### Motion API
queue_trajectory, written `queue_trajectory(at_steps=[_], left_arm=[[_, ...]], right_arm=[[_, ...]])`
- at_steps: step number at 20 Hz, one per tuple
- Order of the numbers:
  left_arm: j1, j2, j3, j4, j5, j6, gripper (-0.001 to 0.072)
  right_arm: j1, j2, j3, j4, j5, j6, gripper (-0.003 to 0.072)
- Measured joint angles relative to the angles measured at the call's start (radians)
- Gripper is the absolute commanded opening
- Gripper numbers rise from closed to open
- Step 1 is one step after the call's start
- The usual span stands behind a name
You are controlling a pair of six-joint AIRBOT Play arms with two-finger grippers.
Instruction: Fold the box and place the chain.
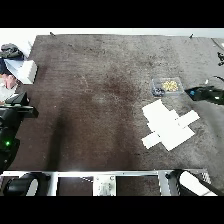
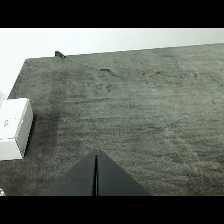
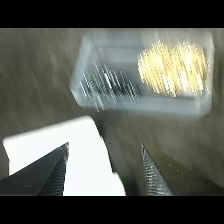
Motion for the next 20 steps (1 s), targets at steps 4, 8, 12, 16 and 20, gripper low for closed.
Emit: queue_trajectory(at_steps=[4,8,12,16,20], left_arm=[[0.0,0.0,0.0,0.0,0.0,0.0,0.0013],[0.0,0.0,0.0,0.0,0.0,0.0,0.0013],[0.0,0.0,0.0,0.0,0.0,0.0,0.0013],[0.0,0.0,0.0,0.0,0.0,0.0,0.0013],[0.0,0.0,0.0,0.0,0.0,0.0,0.0013]], right_arm=[[-0.084,-0.154,0.19,-0.221,0.221,0.053,0.0515],[-0.107,-0.32,0.357,-0.344,0.341,0.059,0.0512],[-0.11,-0.488,0.488,-0.389,0.439,0.037,0.0488],[-0.111,-0.621,0.543,-0.404,0.501,-0.003,0.0487],[-0.111,-0.694,0.556,-0.379,0.548,-0.031,0.0486]])
